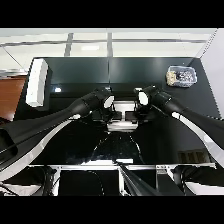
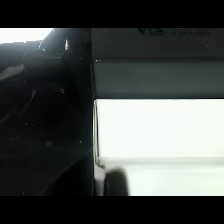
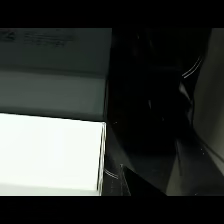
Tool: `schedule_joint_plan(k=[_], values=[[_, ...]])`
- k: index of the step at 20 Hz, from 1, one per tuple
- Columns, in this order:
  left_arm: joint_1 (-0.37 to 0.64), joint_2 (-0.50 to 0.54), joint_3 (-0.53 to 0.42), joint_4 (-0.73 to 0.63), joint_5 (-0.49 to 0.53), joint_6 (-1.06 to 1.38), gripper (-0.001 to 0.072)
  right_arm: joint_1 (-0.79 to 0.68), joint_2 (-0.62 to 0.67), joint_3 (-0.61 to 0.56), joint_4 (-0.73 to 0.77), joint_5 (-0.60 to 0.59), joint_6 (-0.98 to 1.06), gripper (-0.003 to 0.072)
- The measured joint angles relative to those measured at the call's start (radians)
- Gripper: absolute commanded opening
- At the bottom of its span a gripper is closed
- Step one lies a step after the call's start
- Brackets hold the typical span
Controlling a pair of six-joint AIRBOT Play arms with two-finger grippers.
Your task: Fold the box and place the chain.
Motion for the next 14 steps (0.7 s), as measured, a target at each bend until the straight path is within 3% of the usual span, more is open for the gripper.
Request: schedule_joint_plan(k=[1, 2, 9, 11, 14], values=[[0.0, 0.0, 0.0, 0.0, 0.0, 0.0, 0.0024, 0.001, -0.004, 0.001, 0.001, 0.002, 0.012, 0.0189], [0.0, 0.0, 0.0, 0.0, 0.0, 0.0, 0.0024, 0.002, -0.007, 0.001, 0.002, 0.003, 0.02, 0.0017], [0.0, 0.0, 0.0, -0.001, 0.003, 0.0, 0.0024, 0.003, -0.013, 0.005, 0.013, 0.007, 0.047, 0.0021], [0.0, 0.0, 0.0, 0.0, 0.0, 0.0, 0.0024, 0.003, -0.014, 0.008, 0.021, 0.003, 0.047, 0.0158], [0.0, 0.0, 0.0, 0.0, -0.002, -0.003, 0.0024, 0.003, -0.014, 0.011, 0.029, -0.002, 0.043, 0.0158]])
